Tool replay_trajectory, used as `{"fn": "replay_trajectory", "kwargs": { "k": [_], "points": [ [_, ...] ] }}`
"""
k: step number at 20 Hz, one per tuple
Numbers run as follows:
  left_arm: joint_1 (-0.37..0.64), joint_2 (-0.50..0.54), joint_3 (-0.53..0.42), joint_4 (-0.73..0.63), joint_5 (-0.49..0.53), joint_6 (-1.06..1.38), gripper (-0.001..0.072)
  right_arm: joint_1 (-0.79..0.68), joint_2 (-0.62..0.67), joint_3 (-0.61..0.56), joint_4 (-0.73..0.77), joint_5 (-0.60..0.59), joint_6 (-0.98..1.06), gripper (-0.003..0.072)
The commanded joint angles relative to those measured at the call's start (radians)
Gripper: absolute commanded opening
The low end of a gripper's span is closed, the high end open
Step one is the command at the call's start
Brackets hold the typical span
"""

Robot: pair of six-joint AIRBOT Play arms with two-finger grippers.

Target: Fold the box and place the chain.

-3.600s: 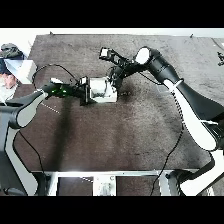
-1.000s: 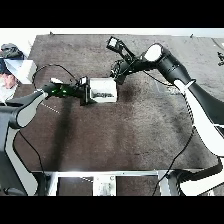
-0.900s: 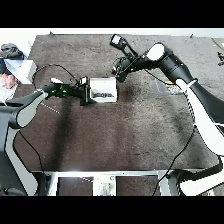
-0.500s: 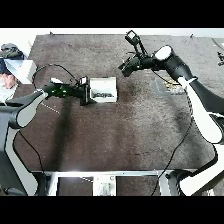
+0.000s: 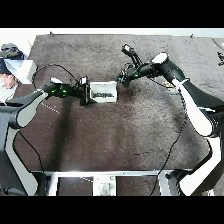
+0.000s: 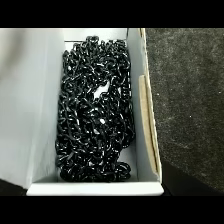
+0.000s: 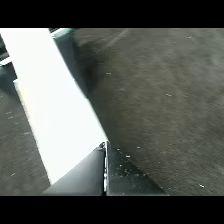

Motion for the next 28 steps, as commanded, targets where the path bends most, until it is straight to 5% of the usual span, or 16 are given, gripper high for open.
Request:
{"fn": "replay_trajectory", "kwargs": {
  "k": [1, 4, 6, 9, 28],
  "points": [
    [0.000, 0.000, 0.000, 0.000, 0.000, 0.000, 0.0205, 0.004, -0.008, 0.001, 0.014, 0.085, -0.085, 0.0073],
    [0.000, 0.000, 0.000, 0.000, 0.000, 0.000, 0.0205, 0.019, -0.008, 0.001, 0.007, 0.097, -0.114, 0.0075],
    [0.000, 0.000, 0.000, 0.000, 0.000, 0.000, 0.0205, 0.038, -0.008, 0.001, -0.001, 0.079, -0.175, 0.0285],
    [0.000, 0.000, 0.000, 0.000, 0.000, 0.000, 0.0205, 0.064, -0.008, 0.001, -0.033, 0.000, -0.201, 0.0274],
    [0.000, 0.000, 0.000, 0.000, 0.000, 0.000, 0.0205, 0.134, -0.032, -0.005, -0.103, -0.009, -0.253, 0.0276]
  ]
}}
